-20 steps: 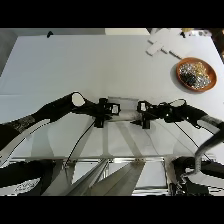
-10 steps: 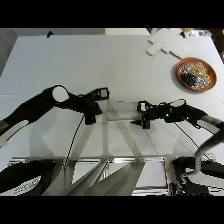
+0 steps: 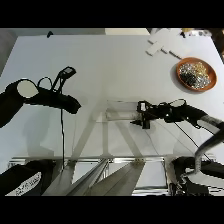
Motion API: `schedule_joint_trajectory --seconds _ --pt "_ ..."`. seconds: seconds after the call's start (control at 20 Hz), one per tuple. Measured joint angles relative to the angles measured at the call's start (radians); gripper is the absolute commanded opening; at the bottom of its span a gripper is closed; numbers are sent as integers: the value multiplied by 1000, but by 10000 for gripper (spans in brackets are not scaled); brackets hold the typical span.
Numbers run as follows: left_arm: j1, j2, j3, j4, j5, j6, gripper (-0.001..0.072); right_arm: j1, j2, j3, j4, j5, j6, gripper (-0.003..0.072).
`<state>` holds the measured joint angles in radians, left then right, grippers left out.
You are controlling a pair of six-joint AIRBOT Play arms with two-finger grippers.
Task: Fold the box and place the chain.
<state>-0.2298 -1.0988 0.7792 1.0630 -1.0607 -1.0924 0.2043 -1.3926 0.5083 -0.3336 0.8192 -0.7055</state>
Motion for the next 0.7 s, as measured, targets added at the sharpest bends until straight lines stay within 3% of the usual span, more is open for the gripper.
schedule_joint_trajectory --seconds 0.3,0.7 --pt "57 -153 -39 -152 -1 -70 4 0 0 0 0 0 0 460" --pt "-13 -334 -45 -313 76 -36 4 0 0 0 0 0 0 460"
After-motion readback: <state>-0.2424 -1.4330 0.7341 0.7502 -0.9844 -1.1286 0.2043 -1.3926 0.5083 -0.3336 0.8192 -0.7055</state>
